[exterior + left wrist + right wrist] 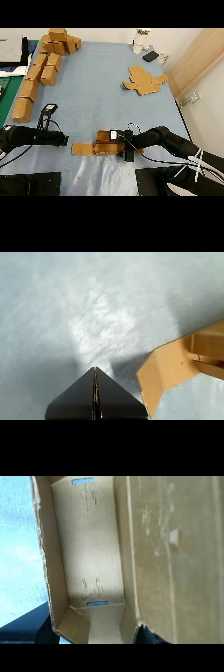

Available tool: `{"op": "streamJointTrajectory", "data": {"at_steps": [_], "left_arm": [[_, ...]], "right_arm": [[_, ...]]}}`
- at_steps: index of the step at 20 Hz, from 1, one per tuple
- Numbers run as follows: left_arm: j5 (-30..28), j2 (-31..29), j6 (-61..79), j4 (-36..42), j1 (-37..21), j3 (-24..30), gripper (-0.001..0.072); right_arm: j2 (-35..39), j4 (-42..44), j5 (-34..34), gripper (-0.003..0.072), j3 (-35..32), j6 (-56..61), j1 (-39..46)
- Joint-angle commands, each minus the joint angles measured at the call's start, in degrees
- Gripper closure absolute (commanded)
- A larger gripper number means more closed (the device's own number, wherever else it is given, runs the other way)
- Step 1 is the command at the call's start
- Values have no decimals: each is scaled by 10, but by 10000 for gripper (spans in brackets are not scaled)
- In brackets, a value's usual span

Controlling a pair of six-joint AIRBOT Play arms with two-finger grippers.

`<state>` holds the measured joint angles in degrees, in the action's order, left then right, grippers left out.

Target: Fold the box.

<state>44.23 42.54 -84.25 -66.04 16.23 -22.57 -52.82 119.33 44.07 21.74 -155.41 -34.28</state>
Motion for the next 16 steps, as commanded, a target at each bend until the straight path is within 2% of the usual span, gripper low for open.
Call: {"op": "streamJointTrajectory", "data": {"at_steps": [1, 3, 6, 10, 16], "left_arm": [[16, 51, -24, 76, 17, 3, 702], [-13, 69, -11, 117, 61, 3, 702], [-35, 75, -39, 119, 105, 3, 701], [-35, 77, -59, 123, 138, 3, 701], [-57, 85, -56, 177, 175, -1, 702]], "right_arm": [[0, 0, 0, 146, 0, 0, 0], [0, 0, 0, 146, 0, 0, 0], [0, 0, 0, 146, 0, 0, 0], [0, 0, 0, 146, 0, 0, 0], [0, 0, 0, 146, 0, 0, 0]]}}
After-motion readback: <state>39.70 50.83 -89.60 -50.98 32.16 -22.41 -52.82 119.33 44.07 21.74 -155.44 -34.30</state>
